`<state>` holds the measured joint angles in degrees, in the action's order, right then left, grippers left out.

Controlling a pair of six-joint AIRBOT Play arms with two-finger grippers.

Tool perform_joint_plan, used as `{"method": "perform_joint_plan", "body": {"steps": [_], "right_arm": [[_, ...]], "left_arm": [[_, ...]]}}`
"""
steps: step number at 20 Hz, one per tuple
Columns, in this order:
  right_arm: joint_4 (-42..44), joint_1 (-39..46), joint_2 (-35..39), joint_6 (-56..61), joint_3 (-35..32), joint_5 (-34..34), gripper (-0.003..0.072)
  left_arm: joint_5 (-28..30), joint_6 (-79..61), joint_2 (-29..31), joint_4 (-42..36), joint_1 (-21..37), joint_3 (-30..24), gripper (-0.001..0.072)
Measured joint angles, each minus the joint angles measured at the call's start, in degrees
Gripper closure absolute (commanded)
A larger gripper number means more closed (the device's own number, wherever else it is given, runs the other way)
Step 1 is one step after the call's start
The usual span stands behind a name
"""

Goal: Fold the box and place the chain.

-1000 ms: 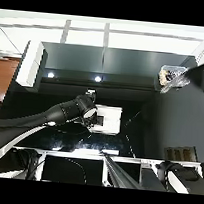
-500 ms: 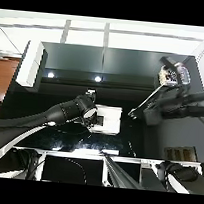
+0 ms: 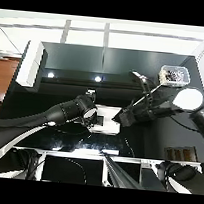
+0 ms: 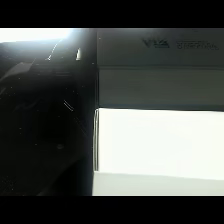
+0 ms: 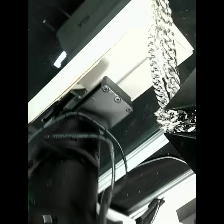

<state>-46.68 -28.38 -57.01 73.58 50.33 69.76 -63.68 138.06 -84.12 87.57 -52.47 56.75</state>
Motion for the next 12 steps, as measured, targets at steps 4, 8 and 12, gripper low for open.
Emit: {"method": "perform_joint_plan", "body": {"steps": [4, 8, 12], "right_arm": [[-0.35, -1.27, -2.54, -0.11, -0.15, -1.7, 0.0649], [-0.57, -1.57, -3.26, -0.11, -0.13, -2.27, 0.0236], [-0.72, -0.17, -3.28, -0.07, -0.13, -1.25, 0.0236]], "left_arm": [[0.0, 0.0, 0.0, 0.0, 0.0, 0.0, 0.0677], [0.04, 0.0, 0.0, 0.0, -0.02, 0.0, 0.0677], [0.04, 0.0, 0.0, 0.0, -0.02, -0.02, 0.0677]]}}
